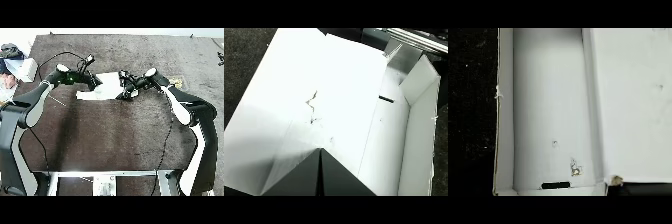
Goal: Fold the box and place the chain.
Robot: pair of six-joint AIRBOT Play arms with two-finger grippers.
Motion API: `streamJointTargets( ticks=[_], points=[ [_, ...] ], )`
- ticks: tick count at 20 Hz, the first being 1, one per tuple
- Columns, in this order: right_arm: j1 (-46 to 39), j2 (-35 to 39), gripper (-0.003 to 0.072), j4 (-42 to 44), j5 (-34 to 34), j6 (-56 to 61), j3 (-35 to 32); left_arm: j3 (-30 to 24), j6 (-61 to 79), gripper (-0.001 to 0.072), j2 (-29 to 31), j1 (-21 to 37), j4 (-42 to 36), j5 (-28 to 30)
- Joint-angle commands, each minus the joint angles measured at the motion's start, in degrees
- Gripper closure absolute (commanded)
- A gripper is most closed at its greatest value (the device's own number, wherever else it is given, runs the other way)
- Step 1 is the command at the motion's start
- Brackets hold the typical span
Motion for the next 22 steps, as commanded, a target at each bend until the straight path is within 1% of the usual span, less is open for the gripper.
streamJointTargets(
  ticks=[1,5,8,12,14,15,16,17,19,20,22],
  points=[
    [0.04,0.0,0.0417,-0.07,0.0,-0.09,0.04,0.02,-0.15,0.0697,-0.5,0.0,1.22,0.04],
    [0.04,0.0,0.0417,-0.07,-0.02,-0.09,0.04,0.26,0.7,0.0698,0.81,0.07,1.27,-0.15],
    [0.04,0.0,0.0417,-0.07,-0.02,-0.09,0.04,0.83,1.44,0.0697,3.82,0.92,1.66,-1.84],
    [0.04,0.0,0.0417,-0.04,-0.02,-0.09,0.04,2.4,1.46,0.0697,7.63,2.25,3.43,-8.37],
    [0.04,0.0,0.0417,-0.07,0.0,-0.09,0.04,2.6,1.46,0.0696,9.01,2.69,6.58,-11.67],
    [0.04,0.0,0.0417,-0.07,-0.02,-0.09,0.04,2.91,1.49,0.0694,9.29,2.73,10.01,-13.64],
    [0.04,0.0,0.0417,-0.04,-0.02,-0.09,0.04,2.93,2.36,0.0463,9.4,2.71,14.53,-15.96],
    [0.04,0.0,0.0417,-0.07,0.0,-0.09,0.04,2.84,4.26,-0.0008,9.31,2.71,18.91,-18.21],
    [0.04,0.0,0.0417,-0.04,0.0,-0.09,0.04,2.58,4.2,0.0007,9.31,2.71,25.57,-19.08],
    [0.04,0.0,0.0417,-0.04,0.0,-0.09,0.04,2.56,4.28,0.0007,9.31,2.71,27.23,-19.02],
    [0.04,0.0,0.0417,-0.07,-0.02,-0.09,0.04,2.56,4.61,0.0006,9.18,2.64,27.17,-18.47]
  ],
)
